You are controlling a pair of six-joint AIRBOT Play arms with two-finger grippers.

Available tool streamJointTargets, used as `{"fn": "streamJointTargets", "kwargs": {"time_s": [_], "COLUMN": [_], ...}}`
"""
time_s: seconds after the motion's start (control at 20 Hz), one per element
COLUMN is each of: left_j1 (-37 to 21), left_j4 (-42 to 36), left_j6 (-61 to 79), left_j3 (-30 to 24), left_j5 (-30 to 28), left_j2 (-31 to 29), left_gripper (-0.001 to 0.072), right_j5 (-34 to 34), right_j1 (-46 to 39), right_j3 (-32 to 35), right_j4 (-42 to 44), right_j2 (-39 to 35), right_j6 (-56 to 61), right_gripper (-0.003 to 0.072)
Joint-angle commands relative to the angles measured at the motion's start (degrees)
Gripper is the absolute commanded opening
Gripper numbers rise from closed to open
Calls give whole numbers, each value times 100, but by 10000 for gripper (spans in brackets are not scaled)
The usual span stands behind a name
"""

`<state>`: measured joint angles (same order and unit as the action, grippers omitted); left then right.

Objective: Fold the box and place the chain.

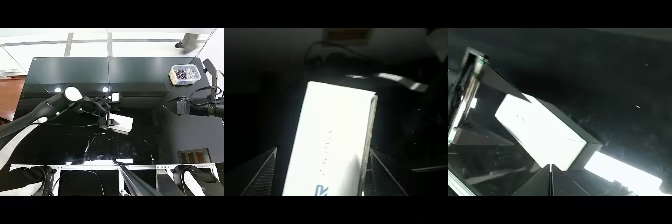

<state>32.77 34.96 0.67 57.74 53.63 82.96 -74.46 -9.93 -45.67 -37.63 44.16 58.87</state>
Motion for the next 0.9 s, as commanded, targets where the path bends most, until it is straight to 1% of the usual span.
{"fn": "streamJointTargets", "kwargs": {"time_s": [0.0,0.15,0.3,0.35,0.55,0.85], "left_j1": [31,28,81,79,85,155], "left_j4": [376,404,1106,1248,1445,1449], "left_j6": [-562,-588,-1303,-1316,-1320,-1335], "left_j3": [450,564,772,833,870,870], "left_j5": [581,675,726,800,822,841], "left_j2": [452,457,459,459,485,570], "left_gripper": [709,709,710,710,710,709], "right_j5": [24,83,199,243,313,313], "right_j1": [-7,-7,-7,-7,-7,-7], "right_j3": [13,13,13,13,13,13], "right_j4": [-83,-81,-79,-79,-76,-76], "right_j2": [-9,-9,-9,-9,-9,-9], "right_j6": [2,4,4,7,11,15], "right_gripper": [15,15,15,15,15,15]}}
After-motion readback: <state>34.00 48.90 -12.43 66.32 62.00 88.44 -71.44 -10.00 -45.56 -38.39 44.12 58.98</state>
